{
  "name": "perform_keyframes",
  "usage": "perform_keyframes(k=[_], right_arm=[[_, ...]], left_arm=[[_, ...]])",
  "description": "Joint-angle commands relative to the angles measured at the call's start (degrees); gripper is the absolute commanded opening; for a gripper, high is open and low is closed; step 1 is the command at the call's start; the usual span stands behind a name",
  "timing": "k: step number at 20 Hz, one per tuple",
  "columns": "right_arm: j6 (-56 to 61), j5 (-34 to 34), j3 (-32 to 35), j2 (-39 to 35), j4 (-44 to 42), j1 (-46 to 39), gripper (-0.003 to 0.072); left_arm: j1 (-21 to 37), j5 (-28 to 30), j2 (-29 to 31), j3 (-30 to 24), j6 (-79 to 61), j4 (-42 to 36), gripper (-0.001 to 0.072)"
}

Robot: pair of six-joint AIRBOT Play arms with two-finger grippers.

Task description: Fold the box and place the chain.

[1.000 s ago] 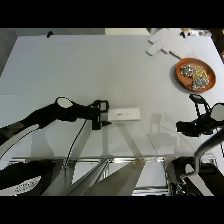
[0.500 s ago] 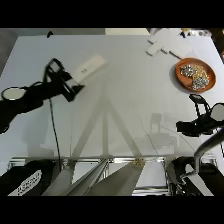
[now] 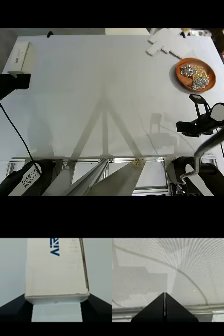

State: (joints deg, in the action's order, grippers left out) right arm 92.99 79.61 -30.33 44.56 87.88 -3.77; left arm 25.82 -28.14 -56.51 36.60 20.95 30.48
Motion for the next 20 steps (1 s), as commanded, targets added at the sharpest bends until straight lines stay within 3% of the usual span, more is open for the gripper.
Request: perform_keyframes(k=[1,6,10,17,18,20], right_arm=[[0.02,0.2,-0.02,0.04,0.0,-0.04,0.0011],[0.02,0.33,-0.02,0.04,-0.02,-0.04,0.0011],[0.02,0.33,-0.02,0.04,0.0,-0.04,0.0011],[0.02,0.33,-0.02,0.04,-0.02,-0.04,0.0011],[0.02,0.33,-0.02,0.04,-0.02,-0.04,0.0011],[0.02,0.33,-0.02,0.04,-0.02,-0.04,0.0011]], left_arm=[[6.73,-4.22,-1.36,-0.02,13.44,14.6,0.0007],[10.69,-6.56,-2.86,-0.13,27.61,30.53,0.0005],[10.6,-12.79,-4.2,-0.15,28.61,40.54,0.0005],[10.64,-22.69,-6.62,-0.24,29.09,44.37,0.0012],[10.64,-23.93,-7.19,-0.24,30.36,46.03,0.0045],[10.62,-24.52,-7.67,-0.24,34.03,49.51,0.0318]])
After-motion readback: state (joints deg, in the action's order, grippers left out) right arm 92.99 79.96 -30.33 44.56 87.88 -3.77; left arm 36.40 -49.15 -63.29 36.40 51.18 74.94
